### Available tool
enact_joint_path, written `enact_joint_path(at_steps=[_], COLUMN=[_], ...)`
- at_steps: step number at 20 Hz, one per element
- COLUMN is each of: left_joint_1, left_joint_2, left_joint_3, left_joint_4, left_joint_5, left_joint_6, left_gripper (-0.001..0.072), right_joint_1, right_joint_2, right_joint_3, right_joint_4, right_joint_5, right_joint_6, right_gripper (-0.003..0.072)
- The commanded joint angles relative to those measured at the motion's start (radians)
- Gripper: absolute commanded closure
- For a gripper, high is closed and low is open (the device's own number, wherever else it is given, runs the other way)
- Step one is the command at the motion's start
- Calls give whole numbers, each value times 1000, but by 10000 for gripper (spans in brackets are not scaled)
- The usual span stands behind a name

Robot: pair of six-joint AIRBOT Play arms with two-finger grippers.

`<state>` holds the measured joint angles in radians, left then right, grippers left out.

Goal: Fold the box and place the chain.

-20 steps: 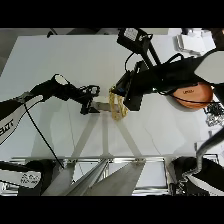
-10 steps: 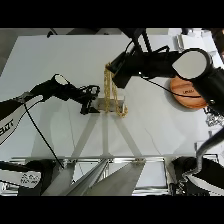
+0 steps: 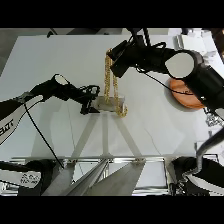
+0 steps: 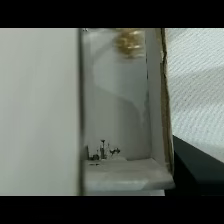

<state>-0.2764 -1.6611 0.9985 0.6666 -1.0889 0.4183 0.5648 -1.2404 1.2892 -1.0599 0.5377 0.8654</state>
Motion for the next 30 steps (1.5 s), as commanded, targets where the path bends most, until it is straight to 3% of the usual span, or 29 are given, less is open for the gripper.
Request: enact_joint_path(at_steps=[1,6,11,19,24,30], left_joint_1=[0,0,0,0,0,0], left_joint_2=[0,0,0,0,0,0], left_joint_3=[0,0,0,0,0,0], left_joint_4=[0,0,0,0,0,0], left_joint_5=[0,0,0,0,0,0], left_joint_6=[0,0,0,0,0,0], left_gripper=[277,277,277,277,277,277], right_joint_1=[-1,10,10,50,100,67], right_joint_2=[-27,-46,-35,-2,6,8], right_joint_3=[0,0,-2,-175,-188,-226], right_joint_4=[-5,35,36,-10,-50,-125], right_joint_5=[-38,62,256,19,-15,-162], right_joint_6=[3,-8,-37,-37,-66,-53], right_gripper=[671,671,672,673,672,673])
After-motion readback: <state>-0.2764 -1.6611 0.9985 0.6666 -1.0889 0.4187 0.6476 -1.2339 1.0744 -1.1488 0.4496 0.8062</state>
